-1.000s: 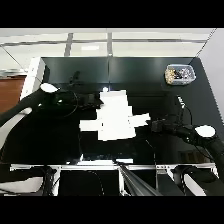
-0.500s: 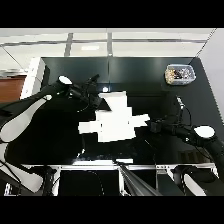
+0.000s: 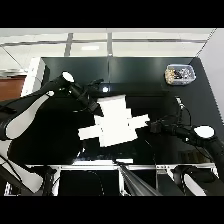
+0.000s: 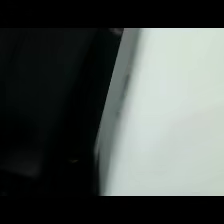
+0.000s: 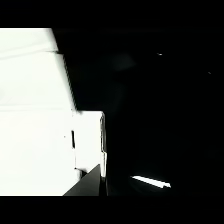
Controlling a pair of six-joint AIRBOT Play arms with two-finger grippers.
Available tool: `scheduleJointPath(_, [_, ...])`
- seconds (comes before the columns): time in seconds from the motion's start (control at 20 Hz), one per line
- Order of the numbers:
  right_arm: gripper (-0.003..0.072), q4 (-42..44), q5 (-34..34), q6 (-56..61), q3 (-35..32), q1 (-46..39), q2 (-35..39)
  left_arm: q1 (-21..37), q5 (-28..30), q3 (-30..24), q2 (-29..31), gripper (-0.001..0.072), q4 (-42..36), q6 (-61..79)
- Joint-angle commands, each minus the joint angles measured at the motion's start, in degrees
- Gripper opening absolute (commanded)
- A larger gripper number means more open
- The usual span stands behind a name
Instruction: Fold the box and place the chain.
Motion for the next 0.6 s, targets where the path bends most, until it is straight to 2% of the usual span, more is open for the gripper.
scheduleJointPath(0.0, [0.0014, -0.1, 0.0, 0.1, 0.0, 0.0, 0.0, -0.5, 0.9, 0.2, -0.1, 0.0024, 1.8, 0.2])
scheduleJointPath(0.05, [0.0033, 0.1, 0.0, 0.1, 0.0, 0.0, 0.0, -0.3, 0.4, 0.3, -0.1, 0.0023, 1.8, 0.2])
scheduleJointPath(0.1, [0.0292, 0.3, 0.0, 0.1, 0.1, -0.1, 0.0, -0.1, -0.2, 0.6, -0.1, 0.0022, 1.8, -0.1])
scheduleJointPath(0.15, [0.0649, -0.5, 0.2, 0.0, 0.7, -0.5, 0.0, 0.3, -0.3, 0.7, 0.3, 0.0021, 1.9, -1.2])
scheduleJointPath(0.2, [0.0705, -2.6, 1.5, 0.1, 2.2, -1.4, 0.0, 0.6, -0.3, 0.7, 1.0, 0.0020, 2.3, -2.1])
scheduleJointPath(0.25, [0.0705, -7.1, 4.2, 0.3, 5.0, -2.6, 0.0, 0.7, -0.8, 0.7, 2.1, 0.0020, 2.4, -2.4])
scheduleJointPath(0.3, [0.0705, -12.5, 8.7, 1.3, 8.6, -3.7, 0.0, 0.7, -1.8, 0.6, 3.4, 0.0019, 2.4, -2.5])
scheduleJointPath(0.4, [0.0704, -23.4, 21.8, 3.3, 17.6, -4.8, 0.0, -0.2, -0.7, -1.0, 8.5, 0.0019, 1.4, -0.2])
scheduleJointPath(0.45, [0.0704, -27.8, 26.8, 4.3, 21.7, -4.7, 0.0, -0.9, 2.1, -2.7, 11.5, 0.0019, 1.3, 1.1])
scheduleJointPath(0.55, [0.0704, -31.6, 29.2, 4.3, 26.6, -4.7, 0.0, -2.7, 10.2, -8.5, 18.4, 0.0019, -0.5, 6.6])
